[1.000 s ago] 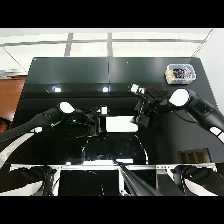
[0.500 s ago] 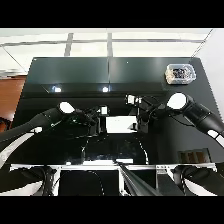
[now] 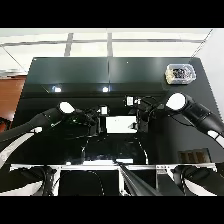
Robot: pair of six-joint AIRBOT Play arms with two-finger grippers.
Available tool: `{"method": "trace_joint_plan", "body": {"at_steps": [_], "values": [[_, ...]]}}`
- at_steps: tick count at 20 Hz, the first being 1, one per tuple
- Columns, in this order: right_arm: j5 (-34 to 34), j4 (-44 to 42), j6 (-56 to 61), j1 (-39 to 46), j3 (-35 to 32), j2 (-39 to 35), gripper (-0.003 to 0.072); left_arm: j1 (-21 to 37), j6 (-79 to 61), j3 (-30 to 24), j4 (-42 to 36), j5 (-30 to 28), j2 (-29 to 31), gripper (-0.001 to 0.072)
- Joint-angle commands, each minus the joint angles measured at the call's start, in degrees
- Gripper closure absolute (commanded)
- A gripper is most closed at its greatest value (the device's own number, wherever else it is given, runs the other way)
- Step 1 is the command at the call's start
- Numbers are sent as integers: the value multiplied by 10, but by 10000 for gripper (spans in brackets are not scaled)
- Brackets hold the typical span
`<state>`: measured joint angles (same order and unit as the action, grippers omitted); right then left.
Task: Fold the box and place the chain.
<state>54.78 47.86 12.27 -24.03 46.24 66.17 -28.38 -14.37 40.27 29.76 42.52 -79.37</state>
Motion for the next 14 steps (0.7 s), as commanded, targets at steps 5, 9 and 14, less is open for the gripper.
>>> {"method": "trace_joint_plan", "body": {"at_steps": [5,9,14], "values": [[66,-11,1,-4,12,-1,-16,0,0,0,1,0,0,217],[20,4,1,-31,3,3,-16,0,0,0,1,1,0,216],[-23,35,1,-33,3,5,-16,-2,0,0,5,1,0,217]]}}
